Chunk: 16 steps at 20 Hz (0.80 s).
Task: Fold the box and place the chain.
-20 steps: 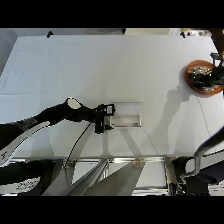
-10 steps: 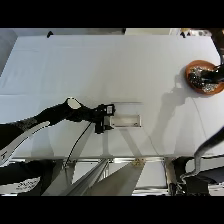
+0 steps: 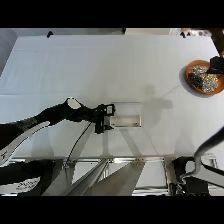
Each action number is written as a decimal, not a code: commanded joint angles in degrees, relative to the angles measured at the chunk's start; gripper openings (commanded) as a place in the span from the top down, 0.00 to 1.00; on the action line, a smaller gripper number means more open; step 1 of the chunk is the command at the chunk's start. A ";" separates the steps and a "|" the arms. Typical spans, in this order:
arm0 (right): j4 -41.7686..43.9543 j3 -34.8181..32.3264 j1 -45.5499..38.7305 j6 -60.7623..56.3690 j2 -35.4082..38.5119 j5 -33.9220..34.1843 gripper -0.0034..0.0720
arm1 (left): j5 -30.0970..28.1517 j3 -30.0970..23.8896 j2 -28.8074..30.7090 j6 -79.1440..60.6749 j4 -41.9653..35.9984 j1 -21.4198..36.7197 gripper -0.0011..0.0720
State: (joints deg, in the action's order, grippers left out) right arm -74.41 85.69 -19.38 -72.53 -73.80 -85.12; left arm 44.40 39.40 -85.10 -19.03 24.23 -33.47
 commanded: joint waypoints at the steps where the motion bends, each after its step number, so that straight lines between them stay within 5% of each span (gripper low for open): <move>1: 2.91 -0.11 5.70 0.33 7.54 -6.01 0.92 | -0.02 0.02 0.04 -0.02 0.00 0.04 0.61; 16: 7.43 -1.20 35.56 -11.15 27.54 -9.38 0.92 | -0.02 0.02 0.04 -0.02 0.00 0.04 0.61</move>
State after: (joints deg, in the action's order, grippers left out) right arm -67.68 84.64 10.37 -80.20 -48.21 -94.94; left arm 44.40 39.40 -85.10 -19.03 24.23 -33.47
